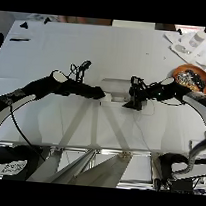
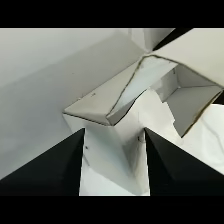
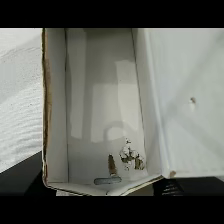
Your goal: Fold the box and place the chain.
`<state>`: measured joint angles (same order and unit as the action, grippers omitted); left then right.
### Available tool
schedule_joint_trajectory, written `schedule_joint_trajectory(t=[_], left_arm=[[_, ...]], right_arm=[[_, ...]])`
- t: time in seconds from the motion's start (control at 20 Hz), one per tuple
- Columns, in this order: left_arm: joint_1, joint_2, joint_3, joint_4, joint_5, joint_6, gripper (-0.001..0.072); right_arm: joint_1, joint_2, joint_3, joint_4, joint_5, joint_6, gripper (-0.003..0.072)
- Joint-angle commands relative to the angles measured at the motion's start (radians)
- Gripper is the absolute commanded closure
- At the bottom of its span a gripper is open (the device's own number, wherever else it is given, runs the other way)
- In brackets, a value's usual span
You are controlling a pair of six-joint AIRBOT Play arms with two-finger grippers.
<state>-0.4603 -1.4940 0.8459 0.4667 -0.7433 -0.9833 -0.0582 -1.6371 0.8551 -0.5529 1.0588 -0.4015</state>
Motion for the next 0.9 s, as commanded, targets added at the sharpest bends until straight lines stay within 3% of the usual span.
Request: schedule_joint_trajectory(t=[0.0,0.15,0.3,0.55,0.85], left_arm=[[-0.01,0.0,0.0,0.073,0.022,-0.016,0.032],[-0.016,0.001,0.014,0.105,0.021,-0.047,0.032],[-0.022,0.002,0.063,0.227,0.021,-0.15,0.0321],[-0.049,0.001,0.157,0.541,-0.084,-0.413,0.0321],[-0.102,-0.024,0.255,0.678,-0.16,-0.576,0.0321]], right_arm=[[0.0,0.0,0.0,0.0,0.0,0.0,0.017],[0.0,0.0,0.0,0.0,0.0,0.0,0.017],[0.0,0.0,0.0,0.0,0.0,0.0,0.017],[0.0,0.0,0.0,0.0,0.0,0.0,0.017],[0.0,0.0,0.0,0.0,0.0,0.0,0.017]])
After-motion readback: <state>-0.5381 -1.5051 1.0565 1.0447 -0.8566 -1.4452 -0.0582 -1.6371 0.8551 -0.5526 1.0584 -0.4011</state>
